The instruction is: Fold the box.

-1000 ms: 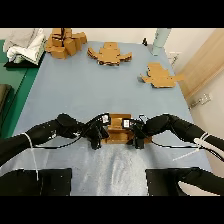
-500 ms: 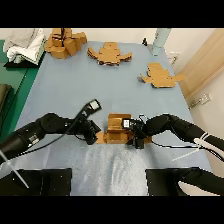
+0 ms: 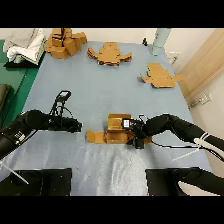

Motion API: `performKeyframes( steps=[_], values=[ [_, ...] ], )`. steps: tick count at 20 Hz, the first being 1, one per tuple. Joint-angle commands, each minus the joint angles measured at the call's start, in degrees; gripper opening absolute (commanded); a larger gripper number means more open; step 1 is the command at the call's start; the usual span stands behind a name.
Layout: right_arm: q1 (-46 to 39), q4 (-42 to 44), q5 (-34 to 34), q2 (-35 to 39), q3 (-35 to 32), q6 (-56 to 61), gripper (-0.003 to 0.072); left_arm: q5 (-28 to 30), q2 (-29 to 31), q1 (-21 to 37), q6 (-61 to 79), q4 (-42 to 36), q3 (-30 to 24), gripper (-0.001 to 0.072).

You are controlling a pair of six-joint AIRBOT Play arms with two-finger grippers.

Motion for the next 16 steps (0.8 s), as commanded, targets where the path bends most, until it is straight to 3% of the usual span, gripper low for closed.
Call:
performKeyframes(
  steps=[1,6,12,16],
  values=[
    [0.0,0.0,0.02,-0.02,-0.04,0.0,0.0462,-1.66,-3.41,-0.98,-4.04,0.24,-0.7,0.0011],
    [0.0,0.0,0.02,-0.02,-0.04,0.0,0.0462,-0.2,-9.81,-5.84,-3.96,-6.95,-0.68,0.0011],
    [0.0,-0.02,0.02,-0.02,-0.04,0.0,0.0462,5.75,-12.35,-13.38,-4.33,-12.22,-0.68,0.001],
    [0.0,-0.02,0.02,-0.02,-0.04,0.0,0.0462,8.55,-13.9,-14.71,-4.68,-13.73,-0.68,0.001]
  ],
)
